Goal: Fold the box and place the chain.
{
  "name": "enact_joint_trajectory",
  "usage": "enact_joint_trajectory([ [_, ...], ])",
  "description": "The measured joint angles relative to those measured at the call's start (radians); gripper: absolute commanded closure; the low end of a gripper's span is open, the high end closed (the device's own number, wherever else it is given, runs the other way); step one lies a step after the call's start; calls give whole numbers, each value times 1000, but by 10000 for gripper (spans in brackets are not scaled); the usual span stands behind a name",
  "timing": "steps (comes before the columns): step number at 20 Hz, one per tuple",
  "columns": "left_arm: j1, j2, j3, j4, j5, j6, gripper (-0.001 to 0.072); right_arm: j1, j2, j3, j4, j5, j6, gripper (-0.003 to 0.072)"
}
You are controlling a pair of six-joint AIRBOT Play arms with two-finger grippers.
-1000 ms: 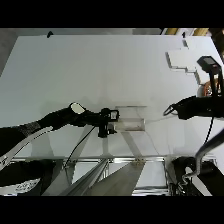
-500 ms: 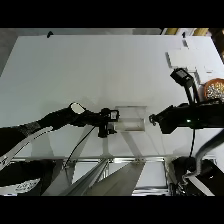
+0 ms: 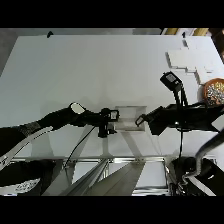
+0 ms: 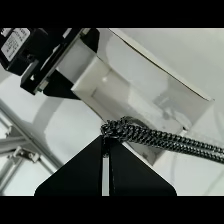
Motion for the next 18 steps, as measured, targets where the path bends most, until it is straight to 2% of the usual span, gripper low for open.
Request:
enact_joint_trajectory([
  [5, 0, 0, 0, 0, 0, 0, 617, 49, -58, -57, 0, -66, 0, 667],
  [13, 0, 0, 0, 0, 0, 0, 617, 77, -226, -115, -23, -133, -6, 664],
  [15, 0, 0, 0, 0, 0, 0, 617, 79, -259, -118, -35, -138, -6, 621],
  [17, 0, 0, 0, 0, 0, 0, 617, 79, -277, -115, -51, -137, -7, 617],
  [18, 0, 0, 0, 0, 0, 0, 617, 79, -282, -107, -63, -131, -7, 551],
])
